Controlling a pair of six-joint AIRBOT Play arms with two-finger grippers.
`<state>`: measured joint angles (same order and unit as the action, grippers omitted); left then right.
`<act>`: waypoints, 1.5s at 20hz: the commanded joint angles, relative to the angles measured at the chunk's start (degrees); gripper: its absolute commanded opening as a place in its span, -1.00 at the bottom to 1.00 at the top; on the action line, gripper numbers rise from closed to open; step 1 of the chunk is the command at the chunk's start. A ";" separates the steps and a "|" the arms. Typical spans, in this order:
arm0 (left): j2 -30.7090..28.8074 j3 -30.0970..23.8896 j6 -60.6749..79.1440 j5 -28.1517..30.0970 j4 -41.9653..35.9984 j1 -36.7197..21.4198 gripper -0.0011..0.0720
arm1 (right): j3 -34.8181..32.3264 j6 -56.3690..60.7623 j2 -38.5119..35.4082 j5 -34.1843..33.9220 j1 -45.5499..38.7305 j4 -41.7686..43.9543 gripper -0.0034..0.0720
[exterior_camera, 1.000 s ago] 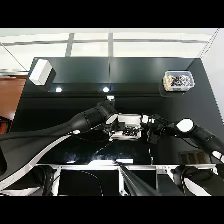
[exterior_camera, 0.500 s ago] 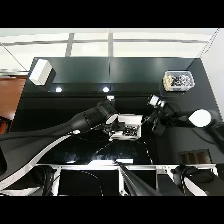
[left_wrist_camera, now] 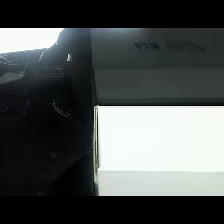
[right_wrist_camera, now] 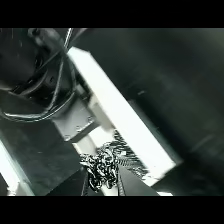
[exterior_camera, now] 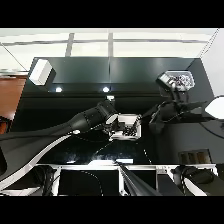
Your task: Fold the box and place the chain.
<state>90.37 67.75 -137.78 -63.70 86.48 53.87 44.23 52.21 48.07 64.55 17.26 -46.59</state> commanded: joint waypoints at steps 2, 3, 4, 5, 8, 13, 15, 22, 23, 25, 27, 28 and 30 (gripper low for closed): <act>0.00 -0.02 0.00 0.00 0.00 -0.04 -0.89 | -6.58 2.84 3.19 -5.95 2.56 2.34 -0.11; 0.00 -0.02 0.00 0.00 -0.02 -0.04 -0.90 | -6.67 3.02 3.28 -5.86 2.47 1.07 -0.05; 0.00 -0.02 0.00 -0.02 -0.02 -0.04 -0.90 | -6.23 3.08 2.99 -5.20 1.99 -0.50 -0.05; 0.00 -0.02 0.00 -0.04 -0.02 -0.04 -0.90 | -5.11 3.10 2.58 -3.54 0.74 -2.91 -0.05; 0.00 -0.02 0.07 -0.09 -0.13 -0.04 -0.89 | -0.04 3.15 0.26 3.67 -5.73 -9.90 -0.05; -0.07 0.04 0.00 -1.36 -0.15 -0.04 -0.89 | 1.92 3.13 -2.23 7.34 -13.73 -10.23 -0.05; -0.39 0.04 -0.52 -1.42 -0.15 0.00 -0.03 | 1.92 3.13 -2.21 8.07 -13.68 -10.43 -0.05; -11.89 1.36 17.46 -4.79 3.17 0.52 0.98 | 1.92 3.15 -2.23 8.52 -13.68 -10.47 -0.05; -14.69 0.74 22.80 -6.88 3.61 0.09 0.98 | 1.92 3.15 -2.21 8.50 -13.68 -10.49 -0.05; -21.55 -3.67 33.48 -9.49 7.93 -2.49 0.98 | 1.90 3.69 -2.21 8.13 -13.68 -11.26 -0.05; -29.20 -11.56 38.14 -7.28 12.48 -8.66 0.98 | 1.90 6.91 -2.21 7.69 -13.68 -12.11 -0.05; -33.03 -16.20 38.86 -3.72 10.78 -14.19 0.98 | 1.90 8.07 -2.21 7.69 -13.68 -12.15 -0.05; -38.34 -24.96 46.38 5.49 -4.28 -26.58 0.98 | 1.90 9.68 -2.21 7.45 -13.68 -12.00 -0.05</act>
